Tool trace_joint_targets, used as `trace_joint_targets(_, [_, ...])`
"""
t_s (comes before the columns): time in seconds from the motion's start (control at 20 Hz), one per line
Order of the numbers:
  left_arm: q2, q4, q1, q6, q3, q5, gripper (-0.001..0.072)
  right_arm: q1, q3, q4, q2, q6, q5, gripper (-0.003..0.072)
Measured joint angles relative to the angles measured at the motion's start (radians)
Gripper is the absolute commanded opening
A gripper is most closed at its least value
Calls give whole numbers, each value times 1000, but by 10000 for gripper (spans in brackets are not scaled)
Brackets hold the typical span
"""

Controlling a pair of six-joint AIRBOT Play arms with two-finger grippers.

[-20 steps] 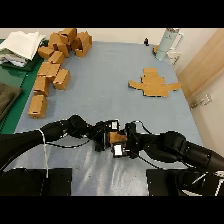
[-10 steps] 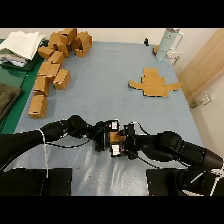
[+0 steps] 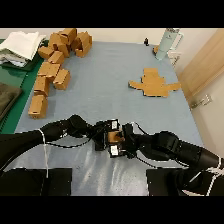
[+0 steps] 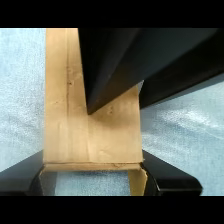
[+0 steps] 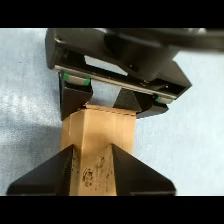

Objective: Fold the box.

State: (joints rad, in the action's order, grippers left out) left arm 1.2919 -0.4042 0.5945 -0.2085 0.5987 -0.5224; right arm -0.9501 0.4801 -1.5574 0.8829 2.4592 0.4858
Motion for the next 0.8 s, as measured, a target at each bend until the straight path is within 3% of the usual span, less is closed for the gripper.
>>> trace_joint_targets(0.05, [0,0,0,1,0,2,555,0,0,3,0,0,0,224])
trace_joint_targets(0.25, [0,1,0,2,0,2,555,-1,0,11,-15,0,8,218])
trace_joint_targets(0.35, [0,1,0,2,0,2,555,0,0,13,-32,0,16,127])
trace_joint_targets(0.8, [0,-2,-1,0,0,-3,555,0,0,16,-72,-1,28,126])
